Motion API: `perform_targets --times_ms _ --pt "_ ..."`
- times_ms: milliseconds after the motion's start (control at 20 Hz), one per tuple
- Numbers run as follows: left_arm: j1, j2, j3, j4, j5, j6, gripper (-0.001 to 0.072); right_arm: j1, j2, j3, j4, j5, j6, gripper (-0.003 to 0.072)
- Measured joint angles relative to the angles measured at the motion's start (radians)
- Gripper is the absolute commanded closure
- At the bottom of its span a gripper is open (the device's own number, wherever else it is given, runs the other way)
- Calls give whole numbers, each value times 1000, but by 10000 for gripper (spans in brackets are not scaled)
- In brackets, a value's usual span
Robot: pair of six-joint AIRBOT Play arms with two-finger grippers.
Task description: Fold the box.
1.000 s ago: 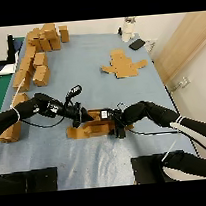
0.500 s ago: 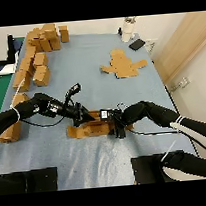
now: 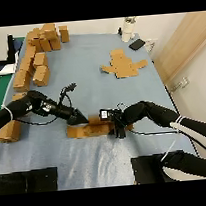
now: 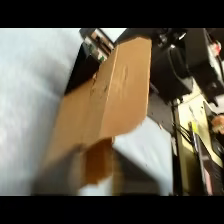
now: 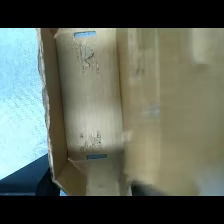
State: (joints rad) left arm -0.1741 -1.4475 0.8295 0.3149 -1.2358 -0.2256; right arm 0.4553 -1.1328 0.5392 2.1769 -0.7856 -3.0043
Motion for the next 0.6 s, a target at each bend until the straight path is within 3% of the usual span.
perform_targets --times_ms 150,350,600 --pt "25 41 7 113 -51 -225 699 0 0 0 0 -1 0 173" --pt "-39 69 11 177 -96 -470 699 0 0 0 0 -3 0 173" --pt "-193 78 31 121 27 -598 698 0 0 0 0 -13 0 172"
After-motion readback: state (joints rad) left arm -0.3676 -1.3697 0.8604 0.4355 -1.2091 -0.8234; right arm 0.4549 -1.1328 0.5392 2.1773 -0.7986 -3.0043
